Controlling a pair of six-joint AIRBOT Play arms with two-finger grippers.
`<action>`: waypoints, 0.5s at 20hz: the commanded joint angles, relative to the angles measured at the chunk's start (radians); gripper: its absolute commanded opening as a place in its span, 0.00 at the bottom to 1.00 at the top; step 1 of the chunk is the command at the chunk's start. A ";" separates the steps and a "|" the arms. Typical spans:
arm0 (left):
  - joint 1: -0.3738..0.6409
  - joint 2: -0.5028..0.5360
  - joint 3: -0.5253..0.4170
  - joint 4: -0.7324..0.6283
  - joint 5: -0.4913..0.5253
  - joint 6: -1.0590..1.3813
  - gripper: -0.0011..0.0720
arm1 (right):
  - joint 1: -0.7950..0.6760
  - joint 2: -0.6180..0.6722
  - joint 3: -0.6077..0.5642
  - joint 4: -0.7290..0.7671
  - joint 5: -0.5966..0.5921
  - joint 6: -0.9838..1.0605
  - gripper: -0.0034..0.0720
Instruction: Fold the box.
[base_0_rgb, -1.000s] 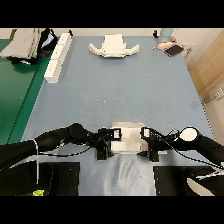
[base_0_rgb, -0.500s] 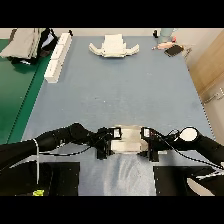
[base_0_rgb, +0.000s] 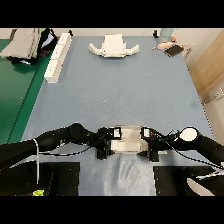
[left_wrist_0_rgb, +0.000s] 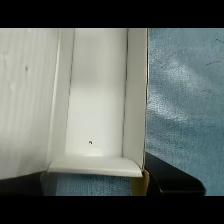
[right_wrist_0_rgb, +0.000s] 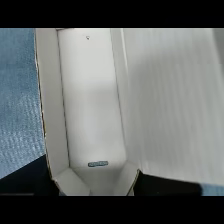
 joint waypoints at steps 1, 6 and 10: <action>0.000 0.000 0.000 0.000 -0.002 0.000 0.73 | 0.000 0.000 0.000 0.000 0.000 0.000 0.72; 0.000 0.000 0.000 0.000 -0.002 0.000 0.73 | 0.000 0.000 0.000 0.020 -0.005 0.000 1.00; 0.000 0.000 0.000 0.000 -0.002 0.000 0.73 | 0.000 0.000 0.000 0.014 0.010 0.000 1.00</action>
